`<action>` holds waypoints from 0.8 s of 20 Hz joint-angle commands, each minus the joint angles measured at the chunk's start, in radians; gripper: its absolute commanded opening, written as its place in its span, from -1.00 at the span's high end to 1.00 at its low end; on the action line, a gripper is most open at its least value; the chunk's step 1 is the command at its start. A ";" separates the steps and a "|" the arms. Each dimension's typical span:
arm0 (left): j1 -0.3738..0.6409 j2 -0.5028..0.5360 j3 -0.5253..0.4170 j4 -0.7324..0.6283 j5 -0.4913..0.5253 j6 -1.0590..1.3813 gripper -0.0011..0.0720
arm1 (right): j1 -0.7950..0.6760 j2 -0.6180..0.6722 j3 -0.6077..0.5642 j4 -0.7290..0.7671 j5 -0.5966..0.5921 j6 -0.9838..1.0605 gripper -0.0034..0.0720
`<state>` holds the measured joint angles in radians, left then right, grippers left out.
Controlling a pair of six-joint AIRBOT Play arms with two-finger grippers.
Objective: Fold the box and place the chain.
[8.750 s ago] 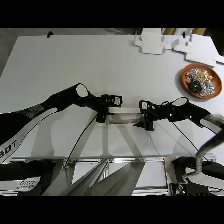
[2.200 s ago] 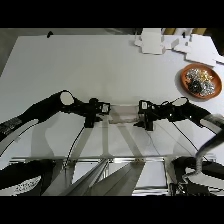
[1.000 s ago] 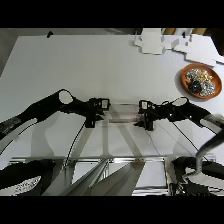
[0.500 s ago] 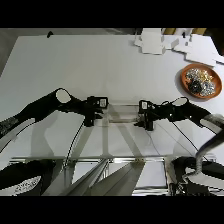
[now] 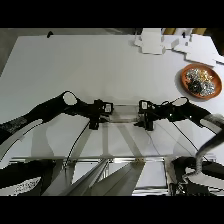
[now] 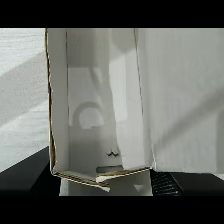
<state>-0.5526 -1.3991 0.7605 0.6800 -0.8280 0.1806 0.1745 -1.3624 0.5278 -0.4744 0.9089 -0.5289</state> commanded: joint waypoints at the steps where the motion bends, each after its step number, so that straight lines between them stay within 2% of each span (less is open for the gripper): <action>1: -0.010 -0.004 0.000 -0.037 0.031 0.006 0.42 | 0.001 0.000 0.000 0.000 0.000 0.000 -0.18; 5: -0.011 -0.019 0.001 -0.099 0.041 0.006 0.46 | 0.001 -0.001 0.000 0.000 0.000 0.000 -0.18; 6: -0.011 -0.020 0.001 -0.096 0.045 0.006 0.61 | 0.001 -0.001 0.000 0.000 0.000 0.000 -0.18; 12: -0.030 -0.022 0.000 -0.111 0.061 0.002 0.63 | 0.001 0.000 0.000 0.000 0.000 0.000 -0.18; 14: -0.035 -0.025 0.000 -0.111 0.061 0.002 0.59 | 0.001 -0.001 0.000 0.000 0.000 0.000 -0.18; 15: -0.035 -0.026 0.000 -0.111 0.061 0.002 0.53 | 0.001 0.000 0.000 0.000 0.000 0.000 -0.18; 16: -0.035 -0.026 0.000 -0.111 0.059 0.002 0.38 | 0.001 -0.001 0.000 0.000 0.000 0.000 -0.18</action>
<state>-0.5838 -1.4231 0.7601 0.5720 -0.7670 0.1841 0.1745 -1.3624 0.5278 -0.4744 0.9085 -0.5285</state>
